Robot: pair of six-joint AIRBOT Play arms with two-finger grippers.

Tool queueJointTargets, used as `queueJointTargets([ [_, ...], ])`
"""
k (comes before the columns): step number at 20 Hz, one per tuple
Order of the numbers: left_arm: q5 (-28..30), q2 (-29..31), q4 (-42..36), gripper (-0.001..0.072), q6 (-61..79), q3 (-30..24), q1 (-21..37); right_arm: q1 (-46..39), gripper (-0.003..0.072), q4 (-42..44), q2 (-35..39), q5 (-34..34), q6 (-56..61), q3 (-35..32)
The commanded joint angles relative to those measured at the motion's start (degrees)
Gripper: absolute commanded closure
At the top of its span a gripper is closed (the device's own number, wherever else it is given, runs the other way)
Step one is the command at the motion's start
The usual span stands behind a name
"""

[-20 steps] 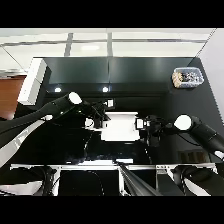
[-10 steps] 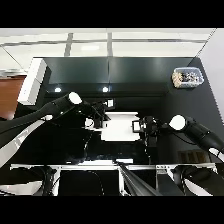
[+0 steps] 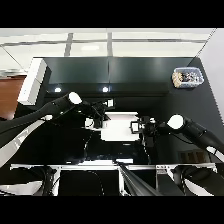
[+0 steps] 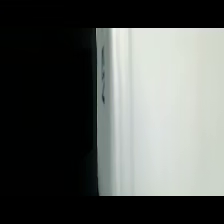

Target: Fold the box and place the chain.

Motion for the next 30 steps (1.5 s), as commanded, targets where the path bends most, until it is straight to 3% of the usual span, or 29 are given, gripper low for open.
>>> queueJointTargets([
  [1, -0.04, -0.04, 0.0, 0.0685, -0.07, -0.02, 0.02, 0.04, -0.0005, 3.1, -0.15, 0.04, -0.46, 0.0],
  [14, -0.04, -0.07, -0.17, 0.0685, -0.04, -0.02, 0.0, -2.62, -0.0005, 4.22, 1.73, -4.17, -0.5, 4.44],
  [30, -0.04, -0.07, -0.39, 0.0685, -0.04, -0.02, 0.0, -8.57, -0.0005, 6.73, -0.11, -3.89, -6.03, 4.79],
])
